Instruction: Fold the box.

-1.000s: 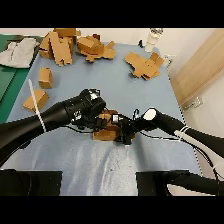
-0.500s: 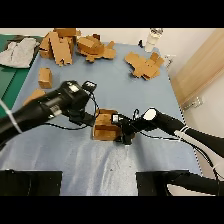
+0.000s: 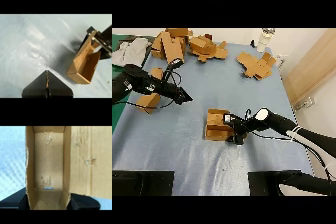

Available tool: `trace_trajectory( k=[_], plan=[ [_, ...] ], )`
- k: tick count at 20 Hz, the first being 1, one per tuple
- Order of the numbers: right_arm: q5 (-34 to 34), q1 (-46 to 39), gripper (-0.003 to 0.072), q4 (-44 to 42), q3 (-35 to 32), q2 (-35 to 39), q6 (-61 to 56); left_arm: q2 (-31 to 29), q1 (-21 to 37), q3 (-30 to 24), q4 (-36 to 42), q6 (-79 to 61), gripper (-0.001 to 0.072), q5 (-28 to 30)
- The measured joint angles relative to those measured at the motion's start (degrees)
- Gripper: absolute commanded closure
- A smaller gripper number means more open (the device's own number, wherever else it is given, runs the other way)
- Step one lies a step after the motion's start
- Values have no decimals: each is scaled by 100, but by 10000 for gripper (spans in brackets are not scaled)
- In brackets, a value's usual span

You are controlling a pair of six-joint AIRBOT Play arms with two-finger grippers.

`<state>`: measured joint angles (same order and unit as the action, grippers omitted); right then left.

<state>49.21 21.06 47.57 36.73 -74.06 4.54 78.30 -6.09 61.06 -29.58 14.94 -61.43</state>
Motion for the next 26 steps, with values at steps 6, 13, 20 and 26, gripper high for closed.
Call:
trace_trajectory(
  k=[6,13,20,26],
  plan=[
    [-4,0,165,0,0,0,0,192,-225,-789,634,-2479,698,-361],
    [20,0,165,-17,0,0,0,-780,-479,-2975,2223,-5672,10,273],
    [55,-7,166,-26,0,0,0,-837,-798,-3394,2739,-6339,9,817],
    [87,-7,165,-24,0,0,0,-848,-1307,-3359,2680,-6199,10,1652]
  ],
)
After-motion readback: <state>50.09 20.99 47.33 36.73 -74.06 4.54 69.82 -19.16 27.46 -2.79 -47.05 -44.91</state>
